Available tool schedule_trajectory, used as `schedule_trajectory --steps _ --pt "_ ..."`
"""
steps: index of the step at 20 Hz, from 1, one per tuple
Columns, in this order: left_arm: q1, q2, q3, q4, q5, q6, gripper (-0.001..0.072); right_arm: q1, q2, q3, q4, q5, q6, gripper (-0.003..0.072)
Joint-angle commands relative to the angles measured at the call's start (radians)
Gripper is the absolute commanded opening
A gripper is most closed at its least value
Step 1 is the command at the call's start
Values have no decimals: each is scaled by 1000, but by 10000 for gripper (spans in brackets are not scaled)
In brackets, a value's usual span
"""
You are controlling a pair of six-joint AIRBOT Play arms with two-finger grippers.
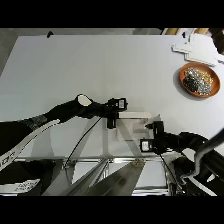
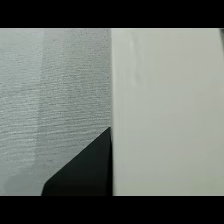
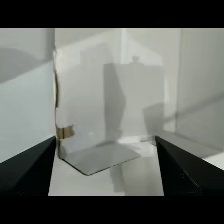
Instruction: Fold the box and place the chain.
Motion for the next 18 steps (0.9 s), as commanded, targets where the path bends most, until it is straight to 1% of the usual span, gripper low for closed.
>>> schedule_trajectory --steps 1,5,9,13,18 --pt "-1 0 -1 0 0 0 9 -95 -5 32 52 8 -40 688" --pt "-1 0 -1 0 0 0 9 -170 -5 80 138 41 -81 688" --pt "-1 0 -1 0 0 0 9 -265 -33 97 289 40 -206 688" --pt "-1 0 -1 0 0 0 9 -355 -126 98 404 40 -322 687" --pt "-1 0 -1 0 0 0 9 -421 -226 98 580 64 -581 688"
